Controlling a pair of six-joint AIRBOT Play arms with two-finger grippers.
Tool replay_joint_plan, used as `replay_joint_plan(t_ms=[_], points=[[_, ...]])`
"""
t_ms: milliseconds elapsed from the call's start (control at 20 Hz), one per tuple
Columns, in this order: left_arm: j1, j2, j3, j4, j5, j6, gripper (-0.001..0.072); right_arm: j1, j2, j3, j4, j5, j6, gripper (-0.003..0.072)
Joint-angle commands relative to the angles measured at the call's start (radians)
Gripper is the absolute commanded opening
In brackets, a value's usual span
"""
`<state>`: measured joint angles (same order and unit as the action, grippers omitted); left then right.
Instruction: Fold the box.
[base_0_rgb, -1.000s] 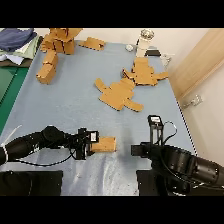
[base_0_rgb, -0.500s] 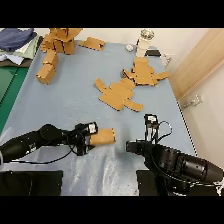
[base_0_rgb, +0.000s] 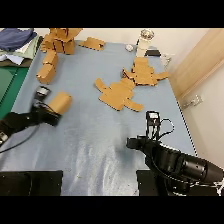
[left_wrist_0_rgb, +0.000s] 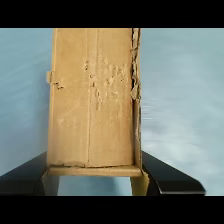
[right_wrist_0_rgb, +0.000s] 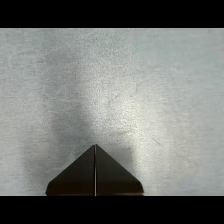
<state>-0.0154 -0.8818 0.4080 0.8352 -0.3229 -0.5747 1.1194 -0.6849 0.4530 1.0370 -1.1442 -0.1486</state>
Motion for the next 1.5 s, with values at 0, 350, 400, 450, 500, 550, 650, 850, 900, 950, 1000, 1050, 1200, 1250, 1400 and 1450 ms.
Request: replay_joint_plan(t_ms=[0, 350, 400, 450, 500, 550, 650, 850, 900, 950, 1000, 1050, 1200, 1250, 1400, 1450], points=[[0.305, -0.014, 0.006, 0.044, 0.036, -0.069, 0.0453, 0.0, 0.001, 0.001, -0.021, 0.0, 0.002, 0.0004], [0.344, -0.311, 0.179, 0.034, 0.035, -0.047, 0.0453, 0.0, 0.0, 0.001, -0.061, 0.012, 0.002, 0.0004], [0.332, -0.358, 0.217, 0.024, 0.034, -0.047, 0.0453, 0.0, 0.0, 0.001, -0.061, 0.012, 0.002, 0.0004], [0.316, -0.403, 0.258, 0.006, 0.033, -0.047, 0.0454, 0.0, 0.0, 0.001, -0.061, 0.012, 0.002, 0.0004], [0.299, -0.44, 0.296, -0.007, 0.033, -0.047, 0.0453, 0.0, 0.0, 0.001, -0.061, 0.012, 0.003, 0.0004], [0.28, -0.475, 0.336, -0.008, 0.035, -0.047, 0.0453, 0.0, 0.0, 0.001, -0.062, 0.012, 0.004, 0.0004], [0.252, -0.534, 0.41, -0.008, 0.049, -0.047, 0.0453, 0.0, -0.001, 0.001, -0.062, 0.012, 0.022, 0.0004], [0.24, -0.637, 0.529, -0.009, 0.082, -0.056, 0.0453, 0.0, 0.0, 0.001, -0.061, 0.012, 0.029, 0.0004], [0.24, -0.659, 0.548, -0.009, 0.092, -0.07, 0.0453, 0.0, 0.0, 0.001, -0.061, 0.012, 0.029, 0.0004], [0.24, -0.679, 0.568, -0.009, 0.092, -0.073, 0.0453, 0.0, 0.0, 0.001, -0.061, 0.012, 0.038, 0.0004], [0.239, -0.692, 0.581, -0.009, 0.093, -0.073, 0.0453, 0.0, 0.0, 0.001, -0.061, 0.012, 0.049, 0.0004], [0.24, -0.704, 0.591, -0.009, 0.099, -0.073, 0.0453, 0.0, 0.0, 0.001, -0.061, 0.012, 0.062, 0.0004], [0.24, -0.708, 0.597, -0.008, 0.115, -0.072, 0.0453, 0.0, 0.0, 0.001, -0.061, 0.015, 0.063, 0.0004], [0.24, -0.708, 0.596, -0.008, 0.114, -0.071, 0.0454, 0.0, 0.0, 0.001, -0.061, 0.015, 0.063, 0.0004], [0.24, -0.708, 0.596, -0.009, 0.109, -0.073, 0.0456, 0.0, 0.0, 0.001, -0.061, 0.022, 0.063, 0.0004], [0.24, -0.708, 0.596, -0.009, 0.103, -0.073, 0.0569, 0.0, 0.0, 0.004, -0.061, 0.023, 0.063, 0.0004]])
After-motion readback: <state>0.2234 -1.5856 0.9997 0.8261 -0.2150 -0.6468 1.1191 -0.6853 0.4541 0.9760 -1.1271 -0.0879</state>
